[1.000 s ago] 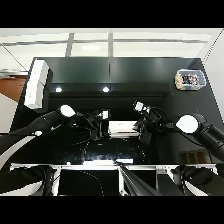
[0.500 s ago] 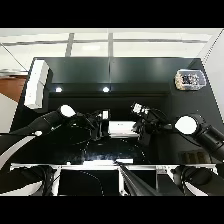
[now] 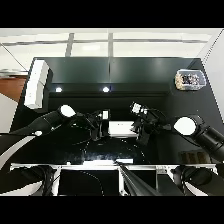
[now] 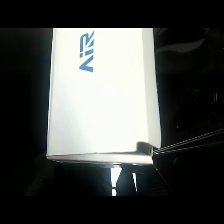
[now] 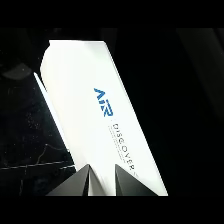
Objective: Fold the box and place the chain.
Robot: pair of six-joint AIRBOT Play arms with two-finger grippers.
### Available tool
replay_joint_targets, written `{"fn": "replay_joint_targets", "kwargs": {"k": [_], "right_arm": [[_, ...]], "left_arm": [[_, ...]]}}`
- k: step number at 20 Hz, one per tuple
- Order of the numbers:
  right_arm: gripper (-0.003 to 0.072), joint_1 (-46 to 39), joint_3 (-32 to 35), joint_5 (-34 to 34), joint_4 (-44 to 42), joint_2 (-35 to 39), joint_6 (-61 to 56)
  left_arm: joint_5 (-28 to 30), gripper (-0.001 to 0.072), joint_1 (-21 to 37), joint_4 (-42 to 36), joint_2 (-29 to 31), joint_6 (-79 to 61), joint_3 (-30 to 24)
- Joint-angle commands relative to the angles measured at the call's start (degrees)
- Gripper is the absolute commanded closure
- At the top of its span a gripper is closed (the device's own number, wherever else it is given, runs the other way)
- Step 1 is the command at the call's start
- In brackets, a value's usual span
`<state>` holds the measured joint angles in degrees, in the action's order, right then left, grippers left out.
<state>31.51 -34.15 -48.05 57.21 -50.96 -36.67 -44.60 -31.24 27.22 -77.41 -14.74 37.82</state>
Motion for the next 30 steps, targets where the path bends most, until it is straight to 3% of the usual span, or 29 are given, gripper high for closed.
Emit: {"fn": "replay_joint_targets", "kwargs": {"k": [1, 9, 10, 11, 30], "right_arm": [[0.0471, 0.0, 0.0, 0.2, 0.0, 0.0, 0.0], [0.0455, 0.0, 0.0, 0.1, 0.0, 0.0, 0.0], [0.0321, 0.0, 0.0, 0.2, 0.0, 0.0, 0.0], [0.0300, 0.0, 0.0, 0.4, 0.0, 0.0, 0.0], [0.0302, 0.0, 0.1, 0.3, 0.5, -0.7, 0.0]], "left_arm": [[0.0, 0.0359, 0.0, 0.0, 0.0, 0.0, 0.0], [0.0, 0.0359, 0.0, 0.0, 0.0, 0.0, 0.0], [0.0, 0.0359, 0.0, 0.0, 0.0, 0.0, 0.0], [0.0, 0.0359, 0.0, 0.0, 0.0, 0.0, 0.0], [0.0, 0.0359, 0.0, 0.0, 0.0, 0.0, 0.0]]}}
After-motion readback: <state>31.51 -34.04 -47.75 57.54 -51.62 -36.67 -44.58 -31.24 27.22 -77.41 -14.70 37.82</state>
